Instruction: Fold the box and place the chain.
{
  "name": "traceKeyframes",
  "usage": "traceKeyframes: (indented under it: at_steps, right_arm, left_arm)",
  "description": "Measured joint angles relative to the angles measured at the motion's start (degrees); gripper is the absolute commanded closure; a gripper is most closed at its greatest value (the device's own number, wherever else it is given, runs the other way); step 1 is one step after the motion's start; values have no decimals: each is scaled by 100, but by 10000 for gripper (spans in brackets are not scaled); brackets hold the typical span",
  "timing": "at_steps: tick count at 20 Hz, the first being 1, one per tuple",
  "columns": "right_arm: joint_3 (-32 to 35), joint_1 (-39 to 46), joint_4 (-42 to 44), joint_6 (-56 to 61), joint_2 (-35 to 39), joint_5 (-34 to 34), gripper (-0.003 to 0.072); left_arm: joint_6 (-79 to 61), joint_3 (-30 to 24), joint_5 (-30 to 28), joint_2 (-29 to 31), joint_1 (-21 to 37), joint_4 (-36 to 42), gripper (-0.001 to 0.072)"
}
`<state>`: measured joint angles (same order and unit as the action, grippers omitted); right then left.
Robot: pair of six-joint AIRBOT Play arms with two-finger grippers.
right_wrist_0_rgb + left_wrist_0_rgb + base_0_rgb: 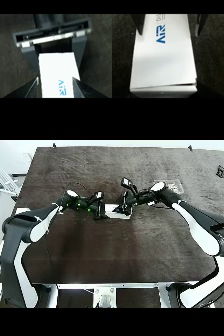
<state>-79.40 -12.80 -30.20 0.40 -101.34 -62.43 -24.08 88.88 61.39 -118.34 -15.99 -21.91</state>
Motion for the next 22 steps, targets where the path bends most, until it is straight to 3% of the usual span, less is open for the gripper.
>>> traceKeyframes:
  at_steps: [2, 4, 5, 22]
  right_arm:
    - [0, 59, 122, -55, 57, -22, 212]
    - [2, 151, 188, -76, 87, -122, 572]
    - [15, 201, 203, -83, 96, -186, 669]
    - [625, 278, 247, 140, -240, -476, 672]
  left_arm:
    - [0, 0, -4, 0, 0, 2, 291]
    - [2, 0, -9, 0, 0, 4, 291]
    - [2, 0, -11, 0, 0, 4, 290]
    - [-7, 0, -24, 0, 0, 2, 290]
